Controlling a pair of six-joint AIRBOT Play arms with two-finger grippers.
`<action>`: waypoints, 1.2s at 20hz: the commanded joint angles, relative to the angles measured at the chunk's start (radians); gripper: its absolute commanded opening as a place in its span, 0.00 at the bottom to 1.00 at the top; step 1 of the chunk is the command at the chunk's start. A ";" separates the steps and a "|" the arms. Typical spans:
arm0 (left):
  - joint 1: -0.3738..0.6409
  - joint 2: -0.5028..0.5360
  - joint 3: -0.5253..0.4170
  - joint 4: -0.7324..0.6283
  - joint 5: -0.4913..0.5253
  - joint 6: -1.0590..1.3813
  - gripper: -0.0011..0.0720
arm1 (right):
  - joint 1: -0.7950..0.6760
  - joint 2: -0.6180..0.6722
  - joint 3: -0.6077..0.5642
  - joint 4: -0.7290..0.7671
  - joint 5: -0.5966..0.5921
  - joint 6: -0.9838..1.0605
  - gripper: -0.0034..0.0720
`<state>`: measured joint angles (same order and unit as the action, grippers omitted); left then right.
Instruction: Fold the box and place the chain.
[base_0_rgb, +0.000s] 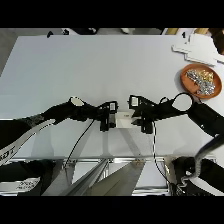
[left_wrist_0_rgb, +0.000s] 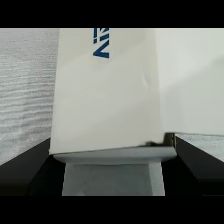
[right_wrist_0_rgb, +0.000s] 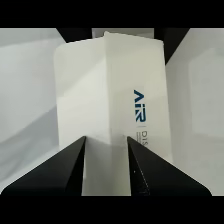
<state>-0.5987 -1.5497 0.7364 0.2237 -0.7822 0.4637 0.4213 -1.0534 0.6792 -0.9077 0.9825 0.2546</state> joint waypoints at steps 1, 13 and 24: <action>0.000 0.000 0.000 0.000 0.000 0.000 0.13 | 0.005 -0.010 0.000 -0.034 -0.036 0.027 0.44; 0.000 0.000 0.000 0.000 0.000 0.000 0.13 | 0.005 0.000 0.000 -0.027 -0.067 0.036 0.24; 0.000 0.000 0.000 0.000 0.000 0.000 0.13 | 0.005 -0.040 0.000 -0.027 0.012 0.019 0.50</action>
